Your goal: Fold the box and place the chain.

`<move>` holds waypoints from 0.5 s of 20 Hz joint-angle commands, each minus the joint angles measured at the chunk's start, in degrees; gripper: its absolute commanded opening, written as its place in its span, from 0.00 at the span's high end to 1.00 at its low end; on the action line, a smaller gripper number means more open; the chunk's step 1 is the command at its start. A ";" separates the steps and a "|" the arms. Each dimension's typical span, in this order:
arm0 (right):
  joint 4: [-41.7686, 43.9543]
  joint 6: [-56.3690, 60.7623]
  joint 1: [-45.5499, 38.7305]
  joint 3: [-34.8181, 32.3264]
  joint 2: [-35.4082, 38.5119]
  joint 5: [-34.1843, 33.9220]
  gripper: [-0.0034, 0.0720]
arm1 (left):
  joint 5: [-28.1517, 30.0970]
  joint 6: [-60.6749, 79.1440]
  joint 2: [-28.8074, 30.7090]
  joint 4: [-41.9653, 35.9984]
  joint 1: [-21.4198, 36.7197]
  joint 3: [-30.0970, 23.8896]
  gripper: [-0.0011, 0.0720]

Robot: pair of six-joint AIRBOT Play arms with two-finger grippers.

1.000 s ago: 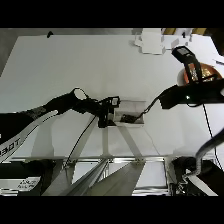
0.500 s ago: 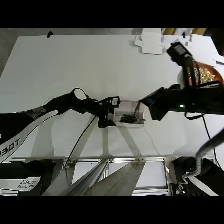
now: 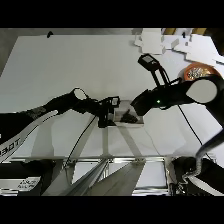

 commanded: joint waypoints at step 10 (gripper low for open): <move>0.04 -23.15 -6.32 7.30 -20.26 0.79 0.93 | 0.02 0.02 0.00 0.00 -0.02 0.02 0.53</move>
